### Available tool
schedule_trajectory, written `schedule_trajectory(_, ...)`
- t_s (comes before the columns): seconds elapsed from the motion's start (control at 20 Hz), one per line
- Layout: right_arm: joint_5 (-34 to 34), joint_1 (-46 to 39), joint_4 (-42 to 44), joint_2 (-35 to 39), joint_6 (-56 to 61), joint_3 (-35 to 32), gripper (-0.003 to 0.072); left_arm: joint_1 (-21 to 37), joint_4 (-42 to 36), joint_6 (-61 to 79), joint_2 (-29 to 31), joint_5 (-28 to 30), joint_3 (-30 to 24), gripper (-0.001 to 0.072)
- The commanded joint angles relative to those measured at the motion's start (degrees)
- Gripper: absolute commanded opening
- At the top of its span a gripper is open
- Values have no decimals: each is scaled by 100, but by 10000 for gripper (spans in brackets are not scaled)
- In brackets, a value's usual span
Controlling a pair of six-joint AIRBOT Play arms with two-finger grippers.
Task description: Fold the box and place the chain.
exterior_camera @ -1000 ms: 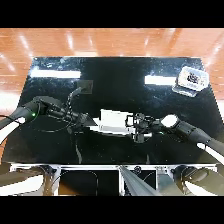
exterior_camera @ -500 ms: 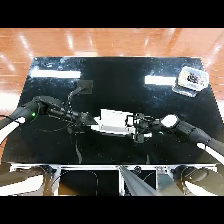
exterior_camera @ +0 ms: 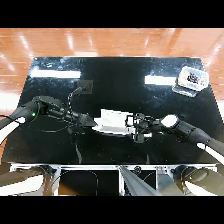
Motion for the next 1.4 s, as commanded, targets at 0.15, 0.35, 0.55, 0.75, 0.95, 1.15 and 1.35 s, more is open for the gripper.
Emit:
schedule_trajectory(0.15,-2,7,0,-2,0,-2,603,-251,-195,-101,4,-529,4,629)
schedule_trajectory(0.35,-2,7,0,-2,0,-2,603,-728,-155,-361,4,-981,4,619)
schedule_trajectory(0.55,-2,7,0,-2,0,-2,603,-914,-151,-483,4,-1156,4,619)
schedule_trajectory(0.75,0,7,0,-2,0,-2,603,-1106,63,-922,57,-1532,7,619)
schedule_trajectory(0.95,-2,7,0,-2,0,-2,603,-1410,680,-1759,225,-1860,160,619)
schedule_trajectory(1.15,-2,7,0,-2,0,-2,603,-2146,1530,-3034,433,-2785,321,618)
schedule_trajectory(1.35,-2,7,2,-2,0,-2,603,-2861,2778,-4614,483,-3189,549,612)
